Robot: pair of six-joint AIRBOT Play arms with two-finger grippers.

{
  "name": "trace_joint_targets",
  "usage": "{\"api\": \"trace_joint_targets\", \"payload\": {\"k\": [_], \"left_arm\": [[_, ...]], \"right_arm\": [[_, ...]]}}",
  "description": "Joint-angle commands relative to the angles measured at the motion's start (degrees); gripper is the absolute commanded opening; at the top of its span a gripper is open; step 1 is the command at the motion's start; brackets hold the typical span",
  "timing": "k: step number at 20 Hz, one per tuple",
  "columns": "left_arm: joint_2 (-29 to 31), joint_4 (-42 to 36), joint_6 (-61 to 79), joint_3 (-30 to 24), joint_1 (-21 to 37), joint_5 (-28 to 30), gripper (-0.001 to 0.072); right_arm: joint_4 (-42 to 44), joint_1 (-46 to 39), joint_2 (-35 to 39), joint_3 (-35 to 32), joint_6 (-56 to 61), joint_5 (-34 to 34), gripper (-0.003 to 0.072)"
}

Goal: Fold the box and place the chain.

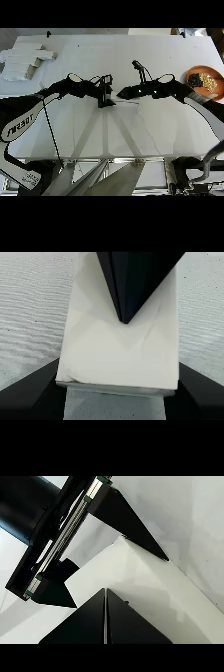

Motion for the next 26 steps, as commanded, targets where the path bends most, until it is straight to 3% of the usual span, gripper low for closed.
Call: {"api": "trace_joint_targets", "payload": {"k": [1,7,13,26], "left_arm": [[0.0,-0.1,-0.1,0.0,0.0,0.0,0.0277],[0.0,-0.1,-0.1,0.0,0.0,0.0,0.0277],[0.0,-0.1,-0.1,0.0,0.0,0.0,0.0277],[0.0,-0.1,-0.1,0.0,0.0,0.0,0.0277]], "right_arm": [[-1.3,0.1,-0.7,0.0,0.6,0.9,0.0018],[-9.3,0.1,-0.7,-0.1,4.7,1.0,0.0017],[-6.6,0.1,0.3,-0.1,4.6,0.6,0.0017],[-5.5,-0.8,14.9,-0.4,-1.9,-0.6,0.0017]]}}
